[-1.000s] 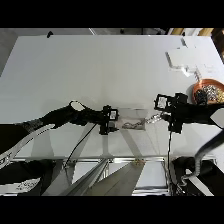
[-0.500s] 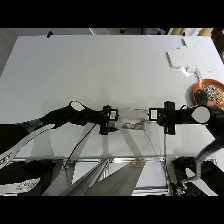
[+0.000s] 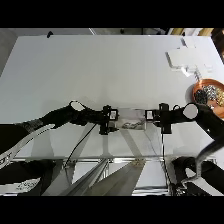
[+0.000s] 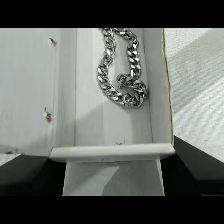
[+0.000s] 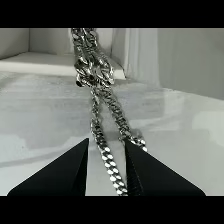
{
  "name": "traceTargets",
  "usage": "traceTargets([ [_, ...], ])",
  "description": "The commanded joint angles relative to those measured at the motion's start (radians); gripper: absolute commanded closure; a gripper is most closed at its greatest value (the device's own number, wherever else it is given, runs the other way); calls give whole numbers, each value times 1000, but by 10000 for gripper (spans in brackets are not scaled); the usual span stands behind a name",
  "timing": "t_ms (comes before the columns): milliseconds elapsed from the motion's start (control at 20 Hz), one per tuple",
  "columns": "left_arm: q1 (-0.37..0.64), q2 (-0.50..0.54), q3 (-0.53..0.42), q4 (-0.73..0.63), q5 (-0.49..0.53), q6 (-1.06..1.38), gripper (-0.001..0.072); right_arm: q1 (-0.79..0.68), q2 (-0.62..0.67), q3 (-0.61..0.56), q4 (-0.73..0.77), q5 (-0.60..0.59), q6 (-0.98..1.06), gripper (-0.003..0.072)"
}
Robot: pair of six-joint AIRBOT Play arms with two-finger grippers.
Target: Fold the box and place the chain.
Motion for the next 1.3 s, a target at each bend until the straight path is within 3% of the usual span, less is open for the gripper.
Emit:
traceTargets([
  [0, 0, 1, 0, 0, 0, 0, 439, -1, -23, -6, 34, -2, -24, 467],
  [100, 0, 1, 0, 0, 0, 0, 439, 7, -44, -11, 78, -11, -74, 472],
  [150, 0, 0, 0, 0, 0, 0, 439, 15, -52, -11, 80, -13, -82, 535],
  [250, 0, 1, 0, 0, 0, 0, 439, 21, -68, -11, 78, -18, -82, 548],
  [350, 0, 0, 0, 0, 0, 0, 439, 21, -72, -11, 63, -34, -81, 639],
  [600, 0, 1, 0, 0, 0, 0, 439, 21, -45, -11, 58, -26, -18, 670],
  [700, 0, 1, 0, 0, 0, 0, 439, 21, 34, -11, 35, 12, 51, 670],
  [950, 0, 1, 0, 0, 0, 0, 439, 21, 344, -11, 47, 240, 142, 670],
  [1100, 0, 0, 0, 0, 0, 0, 439, 21, 498, -11, 196, 279, 156, 670],
  [1250, 0, 1, 0, 0, 0, 0, 439, 21, 552, -11, 465, 270, 156, 671],
])
